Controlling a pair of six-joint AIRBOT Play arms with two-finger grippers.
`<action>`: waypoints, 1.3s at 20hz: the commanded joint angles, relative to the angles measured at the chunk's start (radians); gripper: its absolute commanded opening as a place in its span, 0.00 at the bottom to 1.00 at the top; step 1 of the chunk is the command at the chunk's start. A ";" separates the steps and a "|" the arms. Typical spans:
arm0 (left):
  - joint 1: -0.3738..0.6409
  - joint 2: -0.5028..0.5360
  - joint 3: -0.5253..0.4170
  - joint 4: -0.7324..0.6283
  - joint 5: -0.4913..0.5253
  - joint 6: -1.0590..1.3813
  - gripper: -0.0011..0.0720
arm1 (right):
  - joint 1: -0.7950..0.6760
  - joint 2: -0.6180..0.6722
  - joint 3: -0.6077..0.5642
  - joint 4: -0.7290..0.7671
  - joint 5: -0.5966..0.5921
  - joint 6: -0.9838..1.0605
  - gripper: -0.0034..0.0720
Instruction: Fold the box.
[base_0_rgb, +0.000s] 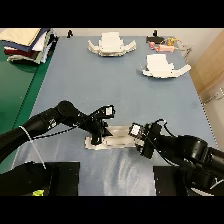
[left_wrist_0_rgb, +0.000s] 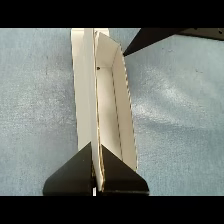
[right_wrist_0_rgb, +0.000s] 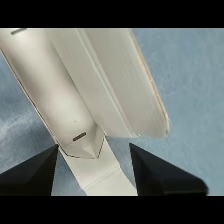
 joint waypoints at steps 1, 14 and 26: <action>0.000 0.000 0.000 0.000 0.000 0.000 0.04 | -0.169 -0.014 0.000 0.332 0.032 -0.443 1.00; 0.000 0.000 0.000 0.000 0.000 0.000 0.04 | -0.508 -0.354 0.131 0.809 -0.214 -1.173 1.00; 0.000 0.000 0.000 0.000 0.000 0.000 0.04 | -0.509 -0.358 0.130 0.785 -0.217 -1.152 1.00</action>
